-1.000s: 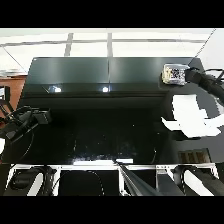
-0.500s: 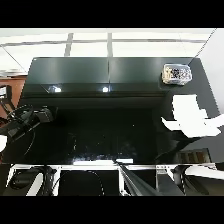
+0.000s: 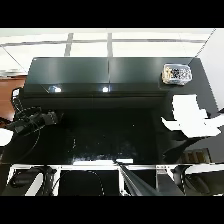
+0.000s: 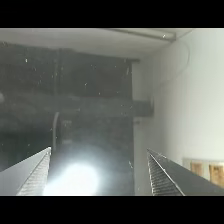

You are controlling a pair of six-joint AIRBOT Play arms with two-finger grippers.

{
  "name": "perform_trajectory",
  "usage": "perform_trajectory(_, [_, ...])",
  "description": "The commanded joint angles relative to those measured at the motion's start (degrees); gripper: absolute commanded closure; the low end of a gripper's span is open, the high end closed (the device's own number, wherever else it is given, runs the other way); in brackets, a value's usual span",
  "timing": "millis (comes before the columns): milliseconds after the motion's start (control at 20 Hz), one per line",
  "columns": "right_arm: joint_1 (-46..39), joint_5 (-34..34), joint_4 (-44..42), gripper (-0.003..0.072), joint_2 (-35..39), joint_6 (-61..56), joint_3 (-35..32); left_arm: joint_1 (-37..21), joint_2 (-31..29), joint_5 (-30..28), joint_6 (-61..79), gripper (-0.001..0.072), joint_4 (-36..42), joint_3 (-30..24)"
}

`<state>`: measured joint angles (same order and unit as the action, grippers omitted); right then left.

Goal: Fold the box and place the chain.

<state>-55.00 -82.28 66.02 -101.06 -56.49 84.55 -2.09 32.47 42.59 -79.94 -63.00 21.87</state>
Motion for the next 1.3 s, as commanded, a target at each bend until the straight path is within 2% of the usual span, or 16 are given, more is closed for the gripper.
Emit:
perform_trajectory(0, [1.6, -2.7, 1.1, 0.0166, -0.8, 1.9, -1.3, 0.0, 1.9, 0.8, 0.5, 0.0001, 0.0, 0.0])
perform_trajectory(100, [2.1, -3.4, 1.1, 0.0488, -0.7, 1.9, -2.0, 0.0, 2.2, 1.5, 0.4, 0.0001, 0.0, 0.0])
perform_trajectory(150, [2.5, -4.1, 1.1, 0.0519, -0.3, 1.9, -2.0, 0.0, 2.3, 1.6, 0.4, 0.0001, 0.0, 0.0])
perform_trajectory(200, [3.0, -4.8, 1.0, 0.0677, 0.7, 1.9, -2.1, 0.0, 2.3, 1.6, 0.4, 0.0001, 0.0, 0.0])
perform_trajectory(350, [4.6, -3.6, -2.9, 0.0674, 6.8, 0.9, -4.8, 0.0, 2.3, 1.6, 0.4, 0.0001, 0.1, 0.0])
perform_trajectory(550, [9.5, 1.8, -15.8, 0.0674, 20.7, 0.5, -16.7, 0.0, 2.3, 1.2, 0.4, 0.0002, 1.8, 0.0])
perform_trajectory(700, [17.9, 9.7, -24.8, 0.0674, 32.9, 2.9, -29.1, 0.0, 2.6, 1.7, 8.4, 0.0002, 10.9, 0.0])
perform_trajectory(800, [26.9, 20.1, -26.2, 0.0674, 41.5, 2.3, -39.7, 0.0, 4.3, 0.9, 13.7, 0.0002, 20.0, 0.1])
perform_trajectory(900, [37.1, 30.6, -30.8, 0.0673, 47.7, 1.3, -50.2, 0.1, 8.5, 1.9, 16.3, 0.0002, 24.4, 1.0])
perform_trajectory(1000, [47.8, 39.9, -37.3, 0.0674, 49.8, 1.2, -58.2, 1.2, 14.7, 4.3, 19.1, 0.0002, 26.5, 3.4])
perform_trajectory(1150, [62.6, 51.9, -40.1, 0.0674, 49.8, 0.0, -64.5, 6.3, 26.3, 8.1, 19.7, 0.0003, 26.4, 11.1])
perform_trajectory(1250, [67.8, 54.5, -40.0, 0.0674, 49.8, -0.8, -65.8, 8.9, 34.7, 12.2, 19.8, 0.0002, 26.4, 17.6])
